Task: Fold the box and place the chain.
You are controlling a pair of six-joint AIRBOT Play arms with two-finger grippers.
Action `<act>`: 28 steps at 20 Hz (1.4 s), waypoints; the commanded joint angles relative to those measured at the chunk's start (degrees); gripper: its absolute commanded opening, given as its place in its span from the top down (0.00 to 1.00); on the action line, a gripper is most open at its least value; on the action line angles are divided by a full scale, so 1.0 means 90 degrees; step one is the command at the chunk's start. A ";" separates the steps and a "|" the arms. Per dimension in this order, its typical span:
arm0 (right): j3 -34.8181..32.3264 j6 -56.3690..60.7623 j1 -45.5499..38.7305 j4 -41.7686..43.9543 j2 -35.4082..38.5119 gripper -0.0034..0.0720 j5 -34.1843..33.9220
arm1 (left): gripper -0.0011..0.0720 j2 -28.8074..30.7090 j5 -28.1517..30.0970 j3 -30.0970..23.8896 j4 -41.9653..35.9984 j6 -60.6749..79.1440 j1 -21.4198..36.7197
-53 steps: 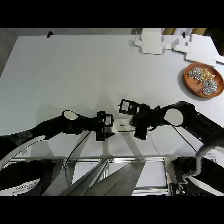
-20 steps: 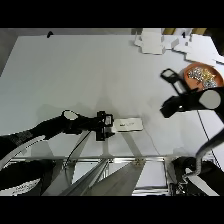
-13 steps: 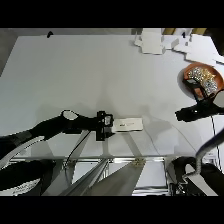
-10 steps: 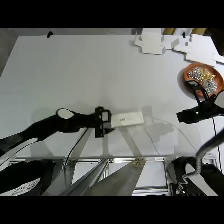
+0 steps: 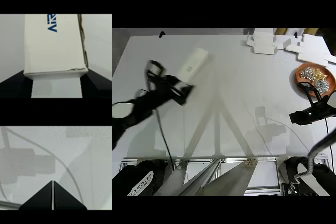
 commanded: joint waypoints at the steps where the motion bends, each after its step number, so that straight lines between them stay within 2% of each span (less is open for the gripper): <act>1: -0.0002 0.0000 -0.0002 0.0000 -0.0005 0.93 0.0007 | 0.64 0.0267 -0.0928 -0.0005 0.3089 -0.3189 0.1734; 2: -0.0002 0.0000 -0.0005 0.0000 -0.0005 0.93 0.0007 | 0.64 0.0194 -0.1299 -0.0046 0.3976 -0.3963 0.2212; 3: -0.0002 0.0000 -0.0005 0.0000 -0.0002 0.93 0.0010 | 0.64 0.0121 -0.1336 -0.0121 0.4515 -0.4796 0.2557; 5: -0.0002 0.0000 -0.0005 0.0000 -0.0005 0.93 0.0007 | 0.64 -0.0117 -0.1311 -0.0185 0.4728 -0.5977 0.3026; 9: -0.0002 0.0000 -0.0002 0.0000 -0.0005 0.93 0.0007 | 0.63 -0.0743 -0.1535 -0.0185 0.5270 -0.6020 0.3121; 11: -0.0002 0.0000 -0.0002 0.0000 -0.0002 0.93 0.0007 | 0.52 -0.1047 -0.1736 -0.0185 0.5311 -0.6020 0.3123; 14: -0.0002 0.0000 -0.0005 0.0000 -0.0005 0.93 0.0007 | 0.01 -0.1273 -0.2106 -0.0185 0.5340 -0.6033 0.3126; 19: -0.0002 0.0000 -0.0005 0.0000 -0.0002 0.93 0.0007 | 0.02 -0.1025 -0.2188 -0.0185 0.5756 -0.6494 0.3123; 28: -0.0002 0.0000 -0.0002 0.0000 -0.0005 0.93 0.0007 | 0.02 0.0665 -0.2373 -0.0185 0.5778 -0.6462 0.3084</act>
